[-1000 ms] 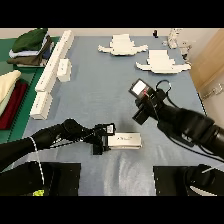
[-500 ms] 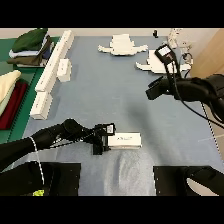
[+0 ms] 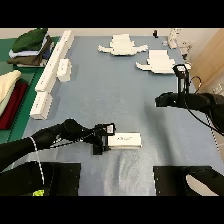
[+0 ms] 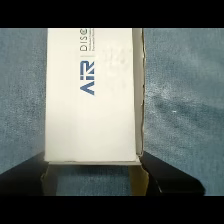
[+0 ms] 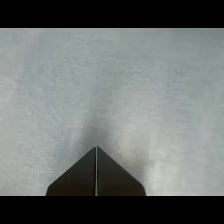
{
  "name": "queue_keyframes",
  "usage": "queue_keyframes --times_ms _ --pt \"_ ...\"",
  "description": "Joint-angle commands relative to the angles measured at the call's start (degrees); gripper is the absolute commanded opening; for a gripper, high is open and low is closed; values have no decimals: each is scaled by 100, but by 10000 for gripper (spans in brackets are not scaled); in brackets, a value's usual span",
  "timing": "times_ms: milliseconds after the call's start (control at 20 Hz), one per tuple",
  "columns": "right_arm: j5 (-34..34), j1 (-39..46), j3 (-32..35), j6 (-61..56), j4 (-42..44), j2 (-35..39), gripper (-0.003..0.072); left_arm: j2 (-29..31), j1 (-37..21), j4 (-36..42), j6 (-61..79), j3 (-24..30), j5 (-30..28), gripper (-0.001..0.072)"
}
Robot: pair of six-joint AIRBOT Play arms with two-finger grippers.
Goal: Fold the box.
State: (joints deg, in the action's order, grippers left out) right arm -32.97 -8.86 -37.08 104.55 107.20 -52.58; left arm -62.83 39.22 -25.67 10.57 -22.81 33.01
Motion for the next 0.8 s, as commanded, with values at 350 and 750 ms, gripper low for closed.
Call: queue_keyframes --times_ms 350,750 --pt "118 -90 498 -20 319 514 6 -2 0 -2 11 0 -293 511" --pt "-595 -90 492 -72 267 514 6 778 -518 -210 -1921 -83 -393 511"
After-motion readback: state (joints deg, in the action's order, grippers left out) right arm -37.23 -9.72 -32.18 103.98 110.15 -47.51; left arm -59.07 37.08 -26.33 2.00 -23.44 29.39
